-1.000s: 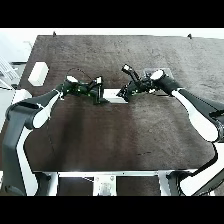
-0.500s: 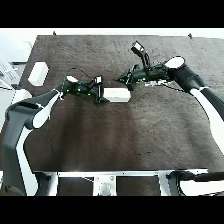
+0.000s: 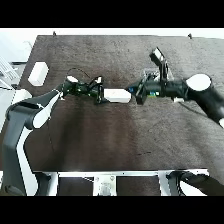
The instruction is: Fold the box and place the chain.
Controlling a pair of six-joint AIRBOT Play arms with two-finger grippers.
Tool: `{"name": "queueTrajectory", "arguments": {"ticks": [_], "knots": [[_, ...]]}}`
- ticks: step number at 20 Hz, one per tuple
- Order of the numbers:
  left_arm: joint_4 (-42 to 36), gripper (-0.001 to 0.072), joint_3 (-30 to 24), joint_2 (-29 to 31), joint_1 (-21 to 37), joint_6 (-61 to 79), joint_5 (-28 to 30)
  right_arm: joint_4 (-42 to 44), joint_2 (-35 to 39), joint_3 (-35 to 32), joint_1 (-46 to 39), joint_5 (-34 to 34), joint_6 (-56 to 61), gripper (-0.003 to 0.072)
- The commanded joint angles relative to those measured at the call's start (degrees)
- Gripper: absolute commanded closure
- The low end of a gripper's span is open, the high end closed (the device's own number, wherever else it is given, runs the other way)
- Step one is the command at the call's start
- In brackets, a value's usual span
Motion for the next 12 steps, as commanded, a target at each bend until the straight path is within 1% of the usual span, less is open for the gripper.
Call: {"name": "queueTrajectory", "arguments": {"ticks": [1, 2, 4, 7, 9, 10, 11, 12], "knots": [[-0.24, 0.0420, 0.00, 0.00, -0.02, 0.00, -1.55, 0.22, 8.66, -12.11, 0.02, -6.51, 1.16, 0.0680], [-0.28, 0.0420, 0.00, 0.00, -0.02, 0.00, -2.49, 0.22, 10.10, -14.16, 0.00, -6.58, 1.16, 0.0680], [-0.42, 0.0420, 0.00, 0.02, -0.02, 0.00, -1.44, 0.20, 11.58, -16.65, -0.02, -6.82, 2.69, 0.0680], [-0.42, 0.0420, 0.00, 0.00, -0.02, -0.15, -1.66, 0.24, 11.91, -17.90, 0.00, -6.91, 3.06, 0.0680], [-1.90, 0.0424, 0.00, 0.00, -0.02, -0.59, -3.37, 0.24, 11.91, -18.01, 0.00, -6.93, 4.15, 0.0680], [-3.82, 0.0668, 0.00, 0.13, 0.00, -0.63, -2.99, 0.24, 11.91, -18.01, 0.04, -6.91, 4.17, 0.0680], [-4.74, 0.0688, 0.00, 0.70, 0.28, -0.50, -2.95, 0.24, 11.91, -18.01, 0.04, -6.91, 4.72, 0.0680], [-5.60, 0.0689, 0.07, 1.66, 0.92, -1.53, -2.38, 0.22, 11.91, -18.01, 0.04, -6.86, 5.40, 0.0680]]}}
